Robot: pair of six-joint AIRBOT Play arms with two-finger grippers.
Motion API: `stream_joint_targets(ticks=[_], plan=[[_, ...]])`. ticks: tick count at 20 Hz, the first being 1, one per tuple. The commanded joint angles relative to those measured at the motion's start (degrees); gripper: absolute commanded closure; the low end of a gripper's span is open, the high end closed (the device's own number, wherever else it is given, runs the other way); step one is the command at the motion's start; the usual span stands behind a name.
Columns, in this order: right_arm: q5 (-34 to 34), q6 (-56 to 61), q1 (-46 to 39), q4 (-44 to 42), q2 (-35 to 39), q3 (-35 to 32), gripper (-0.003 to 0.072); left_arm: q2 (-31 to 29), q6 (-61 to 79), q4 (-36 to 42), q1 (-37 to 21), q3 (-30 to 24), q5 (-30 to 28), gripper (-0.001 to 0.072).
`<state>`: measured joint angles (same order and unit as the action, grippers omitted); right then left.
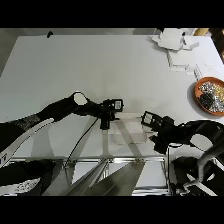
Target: Fold the box and place the chain.
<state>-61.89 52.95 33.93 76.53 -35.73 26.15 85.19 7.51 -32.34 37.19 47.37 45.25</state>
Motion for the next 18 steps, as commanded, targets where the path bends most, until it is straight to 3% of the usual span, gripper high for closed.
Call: stream_joint_targets(ticks=[1,2,3,5,7,10,18], plan=[[1.66,-19.69,-1.01,-6.82,-0.79,-2.19,0.0296,0.00,0.00,-0.04,0.04,-0.02,0.02,0.0700],[3.63,-24.28,-1.03,-7.39,0.44,-4.11,0.0162,0.00,0.00,-0.07,0.04,-0.02,0.24,0.0700],[5.70,-28.72,-1.03,-7.34,2.27,-6.19,0.0076,0.00,0.00,-0.02,0.04,-0.02,0.24,0.0700],[10.01,-35.56,-1.03,-7.39,8.02,-11.13,0.0028,0.00,0.02,-0.02,0.04,-0.02,0.46,0.0700],[13.07,-36.83,-1.03,-7.89,12.98,-15.37,0.0027,0.00,0.02,-0.04,0.04,-0.02,0.44,0.0700],[17.42,-37.90,-1.03,-9.66,13.90,-19.39,0.0019,0.00,0.00,-0.02,0.04,-0.02,0.44,0.0700],[24.94,-41.07,-1.03,-11.52,5.70,-19.37,0.0019,0.00,0.00,-0.02,0.04,-0.02,0.44,0.0700]])
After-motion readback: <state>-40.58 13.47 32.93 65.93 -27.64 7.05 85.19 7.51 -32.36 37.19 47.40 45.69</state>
